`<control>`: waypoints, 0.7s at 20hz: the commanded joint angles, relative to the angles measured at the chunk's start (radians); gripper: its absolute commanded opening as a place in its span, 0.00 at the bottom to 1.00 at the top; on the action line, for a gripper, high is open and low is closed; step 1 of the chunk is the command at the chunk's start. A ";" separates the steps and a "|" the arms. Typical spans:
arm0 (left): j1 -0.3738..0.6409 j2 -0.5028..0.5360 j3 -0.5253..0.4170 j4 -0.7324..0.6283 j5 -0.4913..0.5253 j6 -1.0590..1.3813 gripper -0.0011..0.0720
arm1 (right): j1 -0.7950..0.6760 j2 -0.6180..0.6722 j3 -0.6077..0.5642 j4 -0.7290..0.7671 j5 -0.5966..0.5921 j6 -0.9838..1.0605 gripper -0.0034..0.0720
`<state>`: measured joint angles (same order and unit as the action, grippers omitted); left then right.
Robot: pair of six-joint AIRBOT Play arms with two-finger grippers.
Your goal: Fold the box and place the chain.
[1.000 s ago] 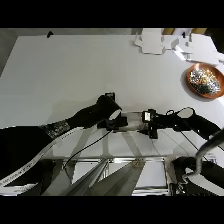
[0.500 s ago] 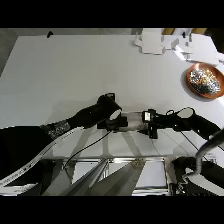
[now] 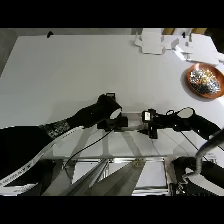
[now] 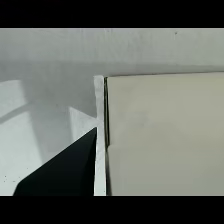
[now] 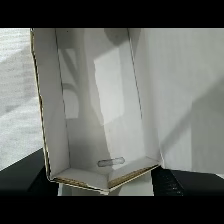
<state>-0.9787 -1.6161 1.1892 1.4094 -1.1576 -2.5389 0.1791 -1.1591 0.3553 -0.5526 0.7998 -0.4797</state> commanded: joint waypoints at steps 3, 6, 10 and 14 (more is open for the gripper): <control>0.015 0.057 0.001 -0.004 -0.001 0.067 0.34 | 0.000 0.000 0.000 0.000 0.002 0.000 0.40; 0.041 0.131 0.001 -0.003 -0.039 0.293 0.34 | 0.000 0.000 0.000 0.000 0.002 0.000 0.40; 0.087 0.243 0.001 -0.007 -0.088 0.445 0.35 | 0.000 0.000 0.000 0.000 0.002 0.000 0.40; 0.123 0.370 -0.017 -0.014 -0.173 0.702 0.59 | 0.000 0.000 0.000 0.000 0.002 0.000 0.40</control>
<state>-0.8810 -1.3304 1.1851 1.4017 -1.2675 -2.0476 0.1791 -1.1591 0.3550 -0.5526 0.8009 -0.4801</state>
